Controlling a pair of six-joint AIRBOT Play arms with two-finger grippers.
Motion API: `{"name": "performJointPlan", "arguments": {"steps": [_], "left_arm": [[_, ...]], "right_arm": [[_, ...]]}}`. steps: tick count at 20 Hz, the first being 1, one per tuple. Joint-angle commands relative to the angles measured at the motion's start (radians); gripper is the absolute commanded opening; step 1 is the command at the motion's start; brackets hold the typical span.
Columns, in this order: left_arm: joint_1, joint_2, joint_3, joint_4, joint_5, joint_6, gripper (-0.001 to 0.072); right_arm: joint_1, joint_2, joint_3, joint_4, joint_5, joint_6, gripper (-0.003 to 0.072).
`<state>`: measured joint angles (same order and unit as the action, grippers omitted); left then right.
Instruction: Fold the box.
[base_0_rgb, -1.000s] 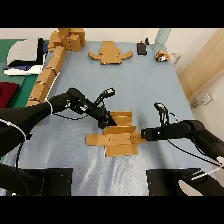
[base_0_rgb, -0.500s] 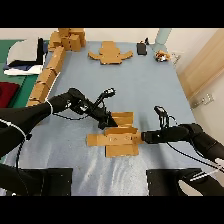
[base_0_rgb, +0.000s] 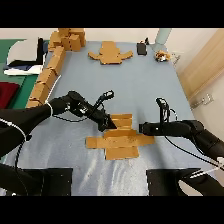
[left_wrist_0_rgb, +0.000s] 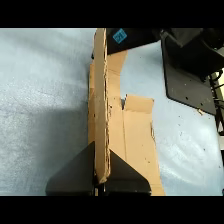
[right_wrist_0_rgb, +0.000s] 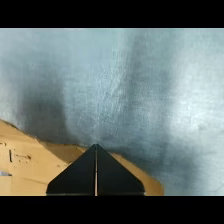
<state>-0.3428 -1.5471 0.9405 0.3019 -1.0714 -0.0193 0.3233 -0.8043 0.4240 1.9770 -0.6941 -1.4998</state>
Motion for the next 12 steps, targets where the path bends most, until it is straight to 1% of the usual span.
{"name": "performJointPlan", "arguments": {"steps": [1,10,12], "left_arm": [[-0.001,-0.001,-0.024,-0.002,0.003,0.0,0.0013],[-0.001,-0.001,-0.028,-0.001,-0.015,-0.022,0.0014],[-0.001,-0.001,-0.028,-0.002,-0.032,-0.023,0.0015]], "right_arm": [[0.003,0.001,0.007,0.021,0.047,0.0,0.0003],[0.003,0.002,0.007,0.022,0.047,0.0,0.0003],[0.003,0.002,0.008,0.026,0.03,0.0,0.0003]]}}
